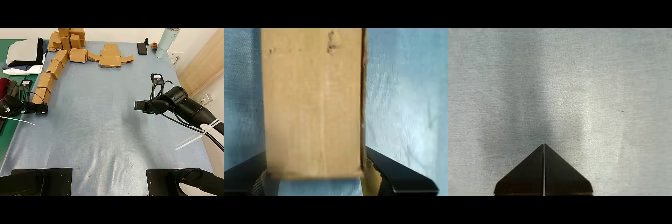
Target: Fold the box.
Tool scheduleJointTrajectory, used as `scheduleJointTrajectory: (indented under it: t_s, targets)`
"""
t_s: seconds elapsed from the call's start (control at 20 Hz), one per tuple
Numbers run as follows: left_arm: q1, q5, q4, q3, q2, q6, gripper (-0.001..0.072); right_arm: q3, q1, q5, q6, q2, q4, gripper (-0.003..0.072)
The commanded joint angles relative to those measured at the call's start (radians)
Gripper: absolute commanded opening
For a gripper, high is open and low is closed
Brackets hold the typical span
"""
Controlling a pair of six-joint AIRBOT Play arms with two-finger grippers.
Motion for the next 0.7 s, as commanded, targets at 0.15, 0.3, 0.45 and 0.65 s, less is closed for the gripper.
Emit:
scheduleJointTrajectory:
  t_s: [0.15,0.3,0.45,0.65]
  targets:
    - [0.002,-0.224,0.169,0.071,0.137,-0.003,0.0700,0.001,0.000,0.000,0.000,-0.001,0.001,0.0008]
    - [0.002,-0.390,0.173,0.121,0.208,-0.016,0.0699,0.001,0.000,-0.002,-0.001,-0.001,0.002,0.0008]
    - [-0.027,-0.557,0.165,0.171,0.256,-0.154,0.0279,0.001,0.000,-0.001,-0.011,-0.006,0.041,0.0008]
    - [-0.248,-0.644,0.089,0.270,0.254,-0.244,0.0014,0.003,0.000,0.004,-0.133,-0.055,0.125,0.0008]
